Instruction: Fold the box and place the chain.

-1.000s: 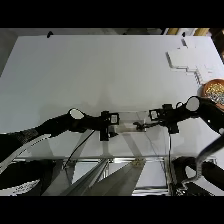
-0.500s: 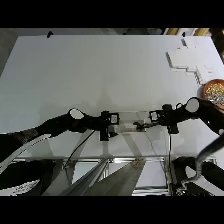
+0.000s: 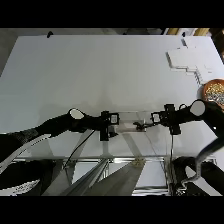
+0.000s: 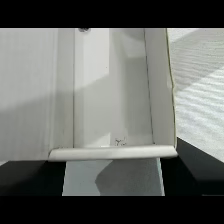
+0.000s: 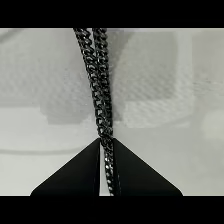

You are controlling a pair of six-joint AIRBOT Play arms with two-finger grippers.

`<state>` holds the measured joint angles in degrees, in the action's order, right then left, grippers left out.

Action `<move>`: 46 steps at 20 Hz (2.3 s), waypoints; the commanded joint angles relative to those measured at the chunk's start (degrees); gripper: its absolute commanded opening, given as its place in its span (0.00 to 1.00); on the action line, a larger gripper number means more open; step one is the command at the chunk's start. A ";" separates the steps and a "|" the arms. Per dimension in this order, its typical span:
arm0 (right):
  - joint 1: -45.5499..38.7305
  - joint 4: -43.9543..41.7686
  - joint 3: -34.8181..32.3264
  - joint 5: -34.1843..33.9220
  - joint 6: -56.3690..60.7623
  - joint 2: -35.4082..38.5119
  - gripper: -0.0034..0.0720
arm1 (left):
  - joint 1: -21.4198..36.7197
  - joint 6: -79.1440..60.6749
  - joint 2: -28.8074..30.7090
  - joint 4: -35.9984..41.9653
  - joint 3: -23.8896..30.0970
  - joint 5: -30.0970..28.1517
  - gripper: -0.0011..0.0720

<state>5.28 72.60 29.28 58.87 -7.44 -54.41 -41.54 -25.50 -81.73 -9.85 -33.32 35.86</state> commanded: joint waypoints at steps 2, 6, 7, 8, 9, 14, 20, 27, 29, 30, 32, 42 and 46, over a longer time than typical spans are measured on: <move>0.02 -7.04 -0.02 1.88 3.58 7.58 0.07 | 0.00 0.00 0.02 -0.02 0.02 -0.02 0.49; 0.02 -18.62 -0.02 3.89 14.56 14.25 0.07 | 0.00 0.00 0.02 -0.02 0.02 -0.02 0.49; 0.02 -20.85 -0.04 3.89 16.57 15.93 0.07 | 0.00 0.00 0.02 -0.02 0.02 -0.02 0.49; 0.02 -22.93 -0.04 3.89 18.36 17.70 0.07 | 0.00 0.00 0.02 -0.02 0.02 -0.02 0.49; 0.04 -25.18 -0.07 3.89 19.26 19.17 0.07 | 0.00 0.00 0.02 -0.02 0.02 -0.02 0.49; 9.18 -35.67 -0.09 2.80 19.71 20.81 0.07 | 0.00 0.00 0.02 -0.02 0.02 -0.02 0.49; 23.71 -35.45 -1.70 -12.70 26.58 14.71 0.07 | 0.00 0.00 0.02 -0.02 0.02 -0.02 0.49; 25.94 -34.51 -1.46 -20.92 30.82 4.90 0.31 | 0.00 0.00 0.02 -0.02 0.02 -0.02 0.49; 25.20 -29.09 1.05 -17.62 31.67 5.57 0.31 | 0.00 0.00 0.02 -0.02 0.02 -0.02 0.49; 23.76 -26.51 2.99 -14.19 31.67 6.32 0.31 | 0.00 0.00 0.02 -0.02 0.02 -0.02 0.49; 18.99 -22.29 6.99 -6.95 31.63 8.72 0.31 | 0.00 0.00 0.02 -0.02 0.02 -0.04 0.49; -2.43 -10.88 3.41 -0.44 15.13 8.37 0.31 | 0.00 0.00 0.02 -0.02 0.02 -0.04 0.49; -0.35 -10.93 -2.93 -6.43 8.55 1.44 0.31 | 0.00 0.00 0.02 -0.02 0.02 -0.02 0.49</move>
<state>4.54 60.18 30.13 55.94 6.79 -48.97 -41.54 -25.50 -81.73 -9.85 -33.32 35.86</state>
